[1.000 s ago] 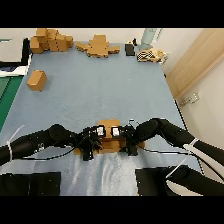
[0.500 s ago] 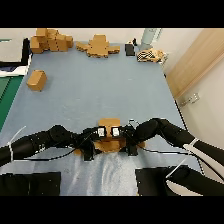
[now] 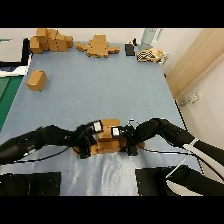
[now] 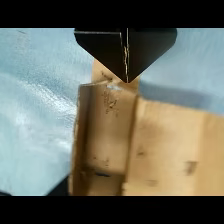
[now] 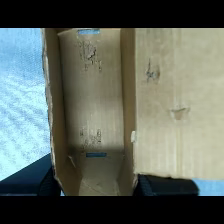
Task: Fold the box.
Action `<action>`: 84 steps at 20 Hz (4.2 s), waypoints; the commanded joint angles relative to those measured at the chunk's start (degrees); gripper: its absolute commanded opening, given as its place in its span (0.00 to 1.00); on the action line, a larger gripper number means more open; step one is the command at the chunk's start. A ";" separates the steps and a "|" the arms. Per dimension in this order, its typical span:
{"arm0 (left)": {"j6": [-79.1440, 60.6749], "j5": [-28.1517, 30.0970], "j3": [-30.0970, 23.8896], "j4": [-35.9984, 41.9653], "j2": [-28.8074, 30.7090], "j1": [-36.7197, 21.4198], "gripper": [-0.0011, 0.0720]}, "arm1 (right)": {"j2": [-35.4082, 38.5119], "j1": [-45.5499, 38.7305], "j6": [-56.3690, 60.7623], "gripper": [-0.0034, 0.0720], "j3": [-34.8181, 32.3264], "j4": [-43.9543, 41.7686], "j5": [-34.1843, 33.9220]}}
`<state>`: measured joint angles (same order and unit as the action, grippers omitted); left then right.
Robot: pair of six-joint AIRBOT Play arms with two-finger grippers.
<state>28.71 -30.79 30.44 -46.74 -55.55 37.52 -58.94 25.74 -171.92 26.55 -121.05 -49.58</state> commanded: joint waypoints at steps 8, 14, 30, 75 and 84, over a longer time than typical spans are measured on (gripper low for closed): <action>79.21 -29.73 0.24 -27.41 16.04 -19.54 0.03 | -0.02 -0.02 -0.02 0.70 0.04 0.00 0.00; 80.21 -23.93 -4.37 -15.63 8.83 -17.22 0.03 | -0.02 -0.02 -0.02 0.70 0.04 0.00 0.00; 83.12 -8.59 -4.55 -5.95 2.67 -3.56 0.03 | -0.02 -0.02 -0.02 0.70 0.04 0.00 0.00; 70.07 -5.29 1.64 4.52 -1.31 -1.42 0.74 | -0.02 -0.02 -0.02 0.70 0.04 0.00 0.00; 70.23 -5.09 1.66 3.52 -2.25 -0.44 0.74 | -0.02 -0.02 -0.02 0.70 0.04 0.00 0.00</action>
<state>98.85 -34.44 32.03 -42.04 -57.41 36.38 -58.94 25.74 -171.94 26.55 -121.05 -49.60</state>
